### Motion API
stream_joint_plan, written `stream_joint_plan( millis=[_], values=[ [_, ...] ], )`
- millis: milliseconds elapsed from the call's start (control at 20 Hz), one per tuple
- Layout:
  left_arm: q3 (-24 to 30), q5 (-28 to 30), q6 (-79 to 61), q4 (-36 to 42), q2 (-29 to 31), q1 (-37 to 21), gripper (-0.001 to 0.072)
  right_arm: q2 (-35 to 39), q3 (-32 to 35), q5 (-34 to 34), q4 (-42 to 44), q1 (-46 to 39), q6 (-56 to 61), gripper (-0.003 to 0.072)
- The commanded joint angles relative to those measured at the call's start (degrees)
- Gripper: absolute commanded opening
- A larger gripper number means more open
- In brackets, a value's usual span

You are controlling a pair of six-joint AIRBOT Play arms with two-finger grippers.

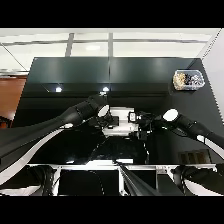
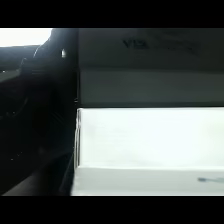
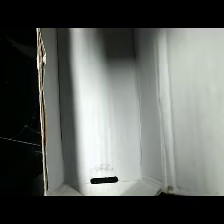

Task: Fold the box and place the chain.

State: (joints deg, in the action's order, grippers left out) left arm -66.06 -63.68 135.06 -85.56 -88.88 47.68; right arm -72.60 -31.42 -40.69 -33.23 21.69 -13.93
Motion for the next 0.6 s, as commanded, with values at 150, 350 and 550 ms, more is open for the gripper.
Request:
stream_joint_plan(
  millis=[150, 350, 550],
  values=[
    [0.0, 0.0, 1.9, 0.3, -0.1, -0.3, 0.0024, 0.0, 0.0, -0.1, 0.0, 0.0, 0.0, 0.0430],
    [0.0, -0.2, 0.2, 0.4, -0.1, -0.7, 0.0024, 0.3, 0.0, -0.5, -0.5, 0.0, 0.6, 0.0431],
    [0.0, -0.5, 0.2, 0.5, -0.1, -1.4, 0.0024, 2.5, 0.0, -0.5, -0.9, -0.2, 3.2, 0.0706]
  ],
)
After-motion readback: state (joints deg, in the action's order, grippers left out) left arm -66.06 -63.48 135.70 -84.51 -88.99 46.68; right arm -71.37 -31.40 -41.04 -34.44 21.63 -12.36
